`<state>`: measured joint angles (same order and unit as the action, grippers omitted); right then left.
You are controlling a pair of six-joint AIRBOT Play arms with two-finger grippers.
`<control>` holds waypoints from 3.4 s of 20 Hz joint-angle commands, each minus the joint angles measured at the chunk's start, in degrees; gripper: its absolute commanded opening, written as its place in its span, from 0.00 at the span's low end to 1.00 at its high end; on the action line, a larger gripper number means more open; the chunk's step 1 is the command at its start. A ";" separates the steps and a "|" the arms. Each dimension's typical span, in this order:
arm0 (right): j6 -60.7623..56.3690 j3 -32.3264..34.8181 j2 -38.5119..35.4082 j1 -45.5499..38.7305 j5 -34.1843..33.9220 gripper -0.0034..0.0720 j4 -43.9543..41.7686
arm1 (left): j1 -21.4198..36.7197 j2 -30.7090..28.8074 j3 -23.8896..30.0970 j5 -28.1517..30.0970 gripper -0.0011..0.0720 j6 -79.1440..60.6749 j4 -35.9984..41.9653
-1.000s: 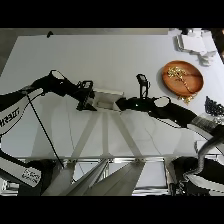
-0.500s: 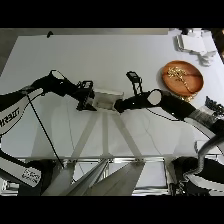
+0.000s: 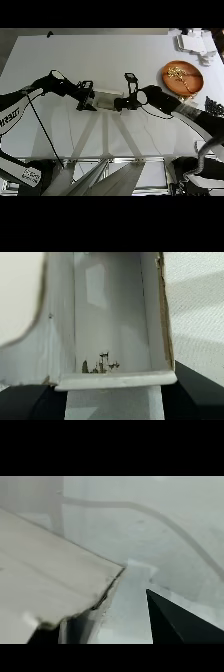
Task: Fold the box and place the chain.
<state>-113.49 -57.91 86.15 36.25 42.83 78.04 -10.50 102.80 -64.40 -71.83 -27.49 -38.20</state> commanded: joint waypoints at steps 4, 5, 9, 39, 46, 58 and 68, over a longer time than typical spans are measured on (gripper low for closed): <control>-11.72 -7.69 4.26 2.64 12.04 0.74 10.78 | 0.04 -0.02 -0.02 0.02 0.09 -0.07 0.00; -13.27 -7.89 4.37 3.41 11.28 0.74 10.93 | 0.04 -0.04 -0.02 0.02 0.09 -0.04 0.00; -18.75 -7.89 4.37 6.16 8.35 0.70 12.20 | 0.04 -0.02 -0.02 0.02 0.09 -0.07 0.00; 15.56 -8.70 -17.55 -19.82 17.88 0.71 15.82 | 0.04 -0.04 -0.02 0.02 0.09 -0.02 0.00; 25.42 -13.66 -2.56 -41.70 9.51 0.95 15.74 | 0.04 -0.04 -0.02 0.02 0.09 -0.02 0.00; 22.27 -35.36 26.99 -44.96 4.55 0.61 8.92 | 0.04 -0.04 -0.02 0.00 0.09 -0.02 0.00; 22.49 -35.21 16.94 -43.45 13.81 0.06 13.66 | 0.04 -0.04 -0.02 0.02 0.09 -0.02 0.00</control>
<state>-91.20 -93.06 107.13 -7.38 52.40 88.90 -10.50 102.80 -64.40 -71.81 -27.49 -38.20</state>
